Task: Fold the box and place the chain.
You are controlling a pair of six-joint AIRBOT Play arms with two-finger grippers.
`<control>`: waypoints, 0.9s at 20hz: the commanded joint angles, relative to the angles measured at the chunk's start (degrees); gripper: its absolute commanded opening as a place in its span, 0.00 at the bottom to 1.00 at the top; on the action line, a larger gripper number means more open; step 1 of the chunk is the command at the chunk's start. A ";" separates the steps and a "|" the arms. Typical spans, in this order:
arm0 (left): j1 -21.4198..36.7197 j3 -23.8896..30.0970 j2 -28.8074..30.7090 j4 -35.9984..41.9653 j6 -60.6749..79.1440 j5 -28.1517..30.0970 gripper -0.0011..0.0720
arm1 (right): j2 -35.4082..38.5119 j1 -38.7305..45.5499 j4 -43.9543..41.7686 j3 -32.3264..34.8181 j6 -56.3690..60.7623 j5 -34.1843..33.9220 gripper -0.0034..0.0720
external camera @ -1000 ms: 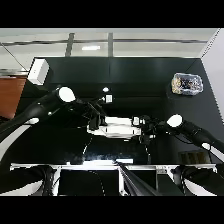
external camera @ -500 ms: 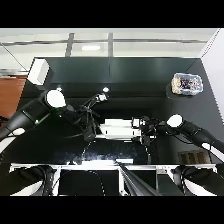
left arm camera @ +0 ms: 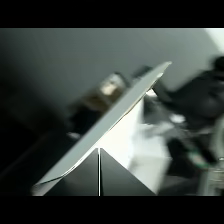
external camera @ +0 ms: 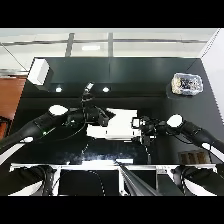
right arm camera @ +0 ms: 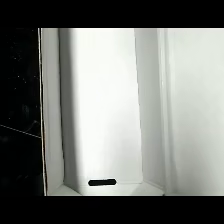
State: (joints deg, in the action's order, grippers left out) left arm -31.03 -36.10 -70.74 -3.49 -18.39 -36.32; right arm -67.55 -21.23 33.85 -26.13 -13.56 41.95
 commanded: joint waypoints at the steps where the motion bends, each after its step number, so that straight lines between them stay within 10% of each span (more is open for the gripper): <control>1: -0.17 -2.25 -3.41 -7.56 0.85 3.80 0.05 | 0.00 0.00 0.00 0.02 0.00 0.00 0.62; 7: -0.17 -10.73 -9.75 -36.92 -17.77 -7.87 0.05 | 0.00 0.00 0.00 0.02 0.00 0.00 0.62; 13: 1.75 -13.73 -9.38 -39.98 -18.12 -10.71 0.05 | 0.00 0.00 0.00 0.02 0.00 -0.02 0.62; 18: 6.93 -11.43 2.27 -42.86 -18.27 -17.94 0.05 | 0.00 0.00 0.00 0.02 0.00 -0.02 0.62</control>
State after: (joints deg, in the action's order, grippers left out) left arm -26.63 -48.80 -73.97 -43.51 -36.18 -50.50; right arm -67.55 -21.23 33.85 -26.09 -13.54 41.93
